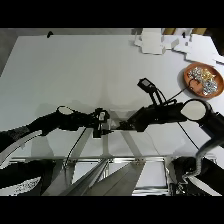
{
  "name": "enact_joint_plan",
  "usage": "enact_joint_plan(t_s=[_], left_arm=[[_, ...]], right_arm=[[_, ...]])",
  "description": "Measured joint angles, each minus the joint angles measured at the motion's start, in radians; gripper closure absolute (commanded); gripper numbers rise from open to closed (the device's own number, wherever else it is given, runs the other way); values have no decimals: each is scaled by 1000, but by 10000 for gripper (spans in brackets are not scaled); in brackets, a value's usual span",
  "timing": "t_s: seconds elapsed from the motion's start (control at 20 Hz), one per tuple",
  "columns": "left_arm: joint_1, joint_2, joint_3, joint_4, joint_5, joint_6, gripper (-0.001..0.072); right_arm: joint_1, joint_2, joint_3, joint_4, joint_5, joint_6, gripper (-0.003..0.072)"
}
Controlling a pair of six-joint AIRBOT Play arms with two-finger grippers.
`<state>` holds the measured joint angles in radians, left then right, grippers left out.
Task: Fold the box and place the chain.
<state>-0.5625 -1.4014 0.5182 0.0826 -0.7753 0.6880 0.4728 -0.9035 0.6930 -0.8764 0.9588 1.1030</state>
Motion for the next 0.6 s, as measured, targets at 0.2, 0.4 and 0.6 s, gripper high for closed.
enact_joint_plan(t_s=[0.2, 0.4, 0.6], left_arm=[[0, 0, 0, 0, 0, 0, 612], [0, 0, 0, 0, 0, 0, 612], [0, 0, 0, 0, 0, 0, 612]], right_arm=[[-124, -13, 78, -159, 26, 89, 538], [-273, -64, 102, -376, 24, 219, 524], [-355, -178, 108, -501, 12, 285, 410]])
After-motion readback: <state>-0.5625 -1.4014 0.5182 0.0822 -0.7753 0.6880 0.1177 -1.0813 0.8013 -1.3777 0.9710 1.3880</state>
